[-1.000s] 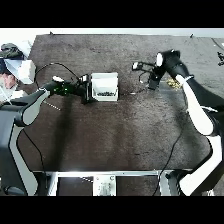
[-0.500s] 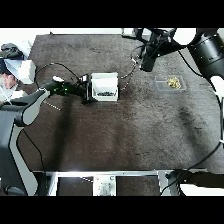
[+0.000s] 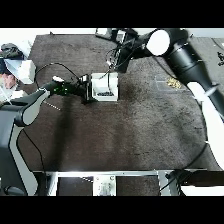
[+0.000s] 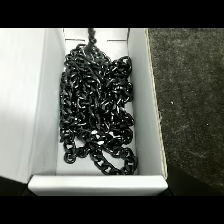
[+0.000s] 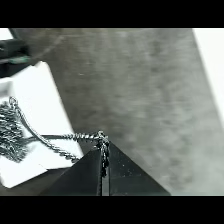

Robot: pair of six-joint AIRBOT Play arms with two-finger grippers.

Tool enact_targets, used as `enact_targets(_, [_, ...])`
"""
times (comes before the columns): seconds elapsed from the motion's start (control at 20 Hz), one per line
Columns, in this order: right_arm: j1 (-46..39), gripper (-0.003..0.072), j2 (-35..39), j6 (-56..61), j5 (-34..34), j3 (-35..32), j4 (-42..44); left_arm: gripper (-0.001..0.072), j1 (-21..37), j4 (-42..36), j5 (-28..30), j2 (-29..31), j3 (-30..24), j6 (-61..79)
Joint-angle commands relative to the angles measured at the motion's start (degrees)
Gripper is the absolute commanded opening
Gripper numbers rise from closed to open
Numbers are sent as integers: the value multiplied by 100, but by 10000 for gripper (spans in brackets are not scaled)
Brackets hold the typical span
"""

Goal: Fold the box and place the chain.

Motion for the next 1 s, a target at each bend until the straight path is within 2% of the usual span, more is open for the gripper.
enact_targets(0.0, [39,-20,-544,177,-24,-9,302,304,0,2,0,0,4,0])
enact_targets(0.2, [37,-20,-1154,511,138,-11,400,304,0,2,0,0,4,0])
enact_targets(0.35, [22,-18,-1364,876,136,-11,-52,304,0,2,0,0,4,0])
enact_targets(0.4, [17,106,-1338,975,138,-9,-221,304,0,2,0,0,4,0])
enact_targets(0.45, [9,340,-1292,997,133,-9,-321,304,0,2,0,-2,4,0])
enact_targets(0.5, [-7,441,-1226,994,118,-7,-389,304,0,2,0,-2,4,0])
enact_targets(0.6, [-42,414,-1043,994,46,-7,-442,303,0,2,2,0,4,0])
enact_targets(0.75, [-173,417,-706,1086,-278,-7,-503,303,0,2,2,0,4,0])
enact_targets(0.8, [-280,441,-651,1174,-459,-7,-481,304,0,2,0,0,4,0])
enact_targets(0.95, [-664,412,-664,949,-1392,-11,-466,303,0,2,2,0,4,0])
